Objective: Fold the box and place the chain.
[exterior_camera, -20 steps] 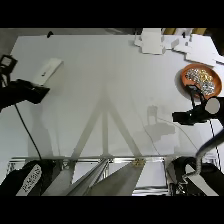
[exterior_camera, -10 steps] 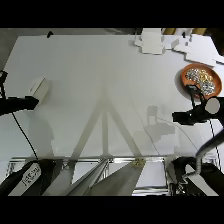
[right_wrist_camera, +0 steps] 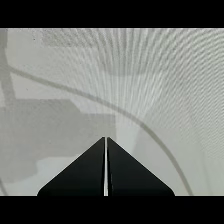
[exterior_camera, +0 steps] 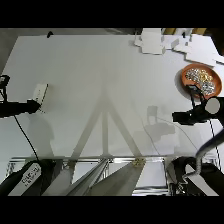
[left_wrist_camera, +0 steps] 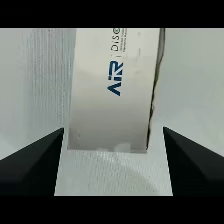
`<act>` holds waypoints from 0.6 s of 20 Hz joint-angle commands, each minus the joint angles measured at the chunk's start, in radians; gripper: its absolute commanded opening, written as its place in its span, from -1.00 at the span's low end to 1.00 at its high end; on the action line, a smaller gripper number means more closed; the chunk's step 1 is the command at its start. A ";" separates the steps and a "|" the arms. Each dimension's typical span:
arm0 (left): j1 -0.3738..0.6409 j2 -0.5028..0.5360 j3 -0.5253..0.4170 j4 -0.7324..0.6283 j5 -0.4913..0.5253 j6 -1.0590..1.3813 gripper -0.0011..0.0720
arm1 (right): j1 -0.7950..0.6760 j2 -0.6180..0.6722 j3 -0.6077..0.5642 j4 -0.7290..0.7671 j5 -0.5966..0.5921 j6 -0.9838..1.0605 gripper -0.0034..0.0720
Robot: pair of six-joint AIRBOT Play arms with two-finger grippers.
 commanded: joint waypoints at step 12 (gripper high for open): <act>-0.241 0.473 0.000 0.011 -0.094 -0.049 0.93 | 0.000 0.001 0.000 0.000 0.000 0.000 -0.85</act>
